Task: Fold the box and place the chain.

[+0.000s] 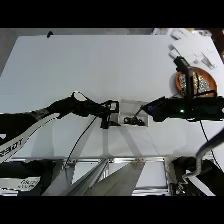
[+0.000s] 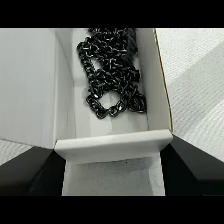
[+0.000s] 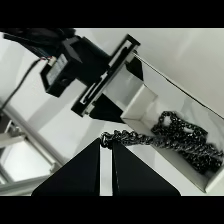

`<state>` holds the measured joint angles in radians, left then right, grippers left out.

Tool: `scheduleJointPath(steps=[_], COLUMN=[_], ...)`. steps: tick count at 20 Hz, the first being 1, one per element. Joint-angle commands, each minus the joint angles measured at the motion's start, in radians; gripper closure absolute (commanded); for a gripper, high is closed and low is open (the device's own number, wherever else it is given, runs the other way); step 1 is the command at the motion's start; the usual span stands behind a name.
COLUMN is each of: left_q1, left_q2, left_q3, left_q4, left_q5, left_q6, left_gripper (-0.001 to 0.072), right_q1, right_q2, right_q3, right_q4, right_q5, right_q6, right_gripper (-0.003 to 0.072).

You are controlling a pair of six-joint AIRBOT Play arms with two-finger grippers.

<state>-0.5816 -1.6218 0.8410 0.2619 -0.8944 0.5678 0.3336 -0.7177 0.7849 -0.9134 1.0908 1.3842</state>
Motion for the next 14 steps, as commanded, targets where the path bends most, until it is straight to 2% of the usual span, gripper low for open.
scheduleJointPath(steps=[1, 6, 8, 10, 12, 14], left_q1=[0.000, 0.000, 0.000, 0.000, 0.000, 0.000], left_q2=[0.000, 0.000, 0.000, 0.000, 0.000, 0.000], left_q3=[0.001, 0.001, 0.001, 0.001, 0.001, 0.001], left_q4=[0.000, 0.000, 0.000, 0.000, 0.000, 0.000], left_q5=[0.000, 0.000, 0.000, 0.000, 0.000, 0.000], left_q6=[0.000, 0.000, 0.000, 0.000, 0.000, 0.000], left_gripper=[0.0624, 0.0624, 0.0624, 0.0624, 0.0624, 0.0624], right_q1=[0.045, 0.045, 0.045, 0.045, 0.044, 0.032], right_q2=[-0.013, -0.093, -0.159, -0.206, -0.207, -0.205], right_q3=[-0.061, -0.145, -0.151, -0.147, -0.100, 0.007], right_q4=[-0.058, -0.063, -0.099, -0.103, -0.104, -0.103], right_q5=[-0.089, -0.152, -0.171, -0.170, -0.150, -0.126], right_q6=[0.036, 0.036, 0.036, 0.028, 0.028, 0.028], right_gripper=[0.0669, 0.0656, 0.0467, 0.0395, 0.0382, 0.0384])
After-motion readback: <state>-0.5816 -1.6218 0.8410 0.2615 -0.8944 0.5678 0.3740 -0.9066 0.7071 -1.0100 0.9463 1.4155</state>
